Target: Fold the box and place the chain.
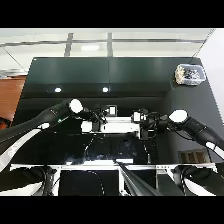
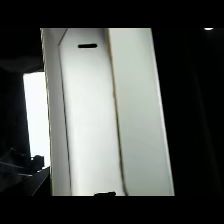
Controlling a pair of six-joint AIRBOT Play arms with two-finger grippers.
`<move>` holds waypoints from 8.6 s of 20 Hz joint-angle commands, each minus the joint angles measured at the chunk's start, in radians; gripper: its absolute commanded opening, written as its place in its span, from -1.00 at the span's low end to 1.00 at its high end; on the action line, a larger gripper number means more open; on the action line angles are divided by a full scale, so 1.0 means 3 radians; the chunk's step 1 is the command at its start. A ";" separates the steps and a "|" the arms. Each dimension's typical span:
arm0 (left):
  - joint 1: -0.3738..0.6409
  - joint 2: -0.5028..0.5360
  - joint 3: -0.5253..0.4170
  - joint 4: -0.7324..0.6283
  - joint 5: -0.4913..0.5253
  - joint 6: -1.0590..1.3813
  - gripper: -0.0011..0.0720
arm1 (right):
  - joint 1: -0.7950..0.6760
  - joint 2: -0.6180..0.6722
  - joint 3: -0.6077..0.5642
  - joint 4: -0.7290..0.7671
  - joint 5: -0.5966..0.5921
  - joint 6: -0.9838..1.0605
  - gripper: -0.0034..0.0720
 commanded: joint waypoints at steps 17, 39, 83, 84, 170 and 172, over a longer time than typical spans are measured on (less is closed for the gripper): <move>0.0000 0.0000 0.0000 0.0000 -0.0004 -0.0009 -0.90 | -0.0089 -0.0355 0.0009 -0.0182 0.0001 -0.0034 0.95; 0.0000 0.0000 0.0000 -0.0001 -0.0005 -0.0020 -0.90 | 0.0022 -0.0395 0.0037 -0.0323 -0.0174 0.0193 0.68; 0.0355 0.0753 -0.0459 -0.1105 0.0390 -0.1635 -0.90 | 0.0022 -0.0395 0.0036 -0.0387 -0.0065 0.0114 -0.31; 0.0337 0.0683 -0.0459 -0.1068 0.0429 -0.1635 -0.90 | 0.0022 -0.0395 0.0036 -0.0387 -0.0065 0.0114 -0.31; 0.0505 0.0698 -0.0865 -0.0712 -0.0158 0.0336 -0.20 | 0.0022 -0.0395 0.0036 -0.0387 -0.0071 0.0116 -0.21; 0.0506 0.0698 -0.0865 -0.0665 -0.0212 0.0224 -0.20 | 0.0022 -0.0395 0.0036 -0.0385 -0.0071 0.0116 -0.21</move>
